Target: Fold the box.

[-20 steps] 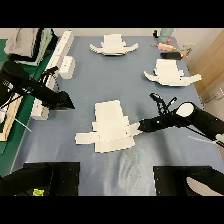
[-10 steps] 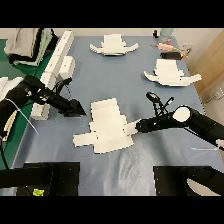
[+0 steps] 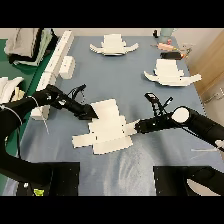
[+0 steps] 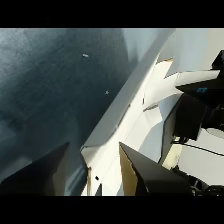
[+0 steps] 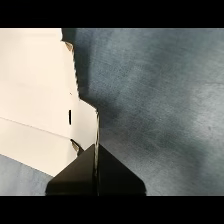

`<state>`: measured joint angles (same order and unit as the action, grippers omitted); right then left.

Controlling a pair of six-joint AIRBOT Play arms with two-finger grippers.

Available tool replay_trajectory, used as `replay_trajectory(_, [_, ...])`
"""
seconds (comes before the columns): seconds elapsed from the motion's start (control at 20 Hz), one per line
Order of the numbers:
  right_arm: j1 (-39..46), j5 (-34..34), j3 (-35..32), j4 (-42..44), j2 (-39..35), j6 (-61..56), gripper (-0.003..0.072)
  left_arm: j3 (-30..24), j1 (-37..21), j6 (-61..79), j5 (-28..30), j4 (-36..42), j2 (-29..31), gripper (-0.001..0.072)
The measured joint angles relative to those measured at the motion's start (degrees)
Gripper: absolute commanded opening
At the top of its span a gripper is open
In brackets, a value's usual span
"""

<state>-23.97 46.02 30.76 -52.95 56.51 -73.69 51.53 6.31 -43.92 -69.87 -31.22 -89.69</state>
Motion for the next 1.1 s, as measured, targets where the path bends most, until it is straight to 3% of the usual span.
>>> replay_trajectory(0.4, [0.0, 0.2, 0.0, -0.2, 0.0, 0.0, 0.0001, 4.5, 2.0, 3.8, -2.3, 1.1, -2.9, 0.0452])
replay_trajectory(0.45, [0.0, 0.3, 0.0, -0.3, 0.0, 0.0, 0.0001, 5.0, 2.1, 4.3, -3.2, 1.2, -3.0, 0.0414])
replay_trajectory(0.5, [0.0, 0.4, 0.0, -0.5, 0.0, 0.0, 0.0002, 5.5, 2.1, 4.9, -3.9, 1.1, -3.1, 0.0243])
replay_trajectory(0.55, [0.0, 0.5, 0.0, -0.6, 0.0, 0.0, 0.0001, 5.8, 2.1, 5.4, -4.9, 1.1, -3.1, 0.0119])
replay_trajectory(0.75, [0.0, 0.6, 0.0, -0.9, 0.0, 0.0, 0.0003, 6.4, 2.3, 7.2, -8.3, -0.4, -3.1, 0.0106])
replay_trajectory(0.85, [0.0, 0.5, 0.0, -0.9, 0.0, 0.0, 0.0064, 6.5, 2.3, 7.5, -9.4, -0.6, -3.1, 0.0106])
replay_trajectory(0.95, [0.0, 0.4, 0.0, -1.1, 0.0, 0.0, 0.0067, 6.6, 2.3, 7.1, -9.7, 0.2, -3.2, 0.0015])
replay_trajectory(1.05, [0.1, 0.4, 0.0, -1.9, 0.0, -0.2, 0.0405, 7.0, 2.3, 8.3, -10.0, 1.2, -3.2, 0.0014])
replay_trajectory(1.1, [0.3, 0.5, 0.2, -3.1, 0.0, -0.8, 0.0442, 7.5, 2.3, 9.6, -10.1, 1.7, -3.2, 0.0013])
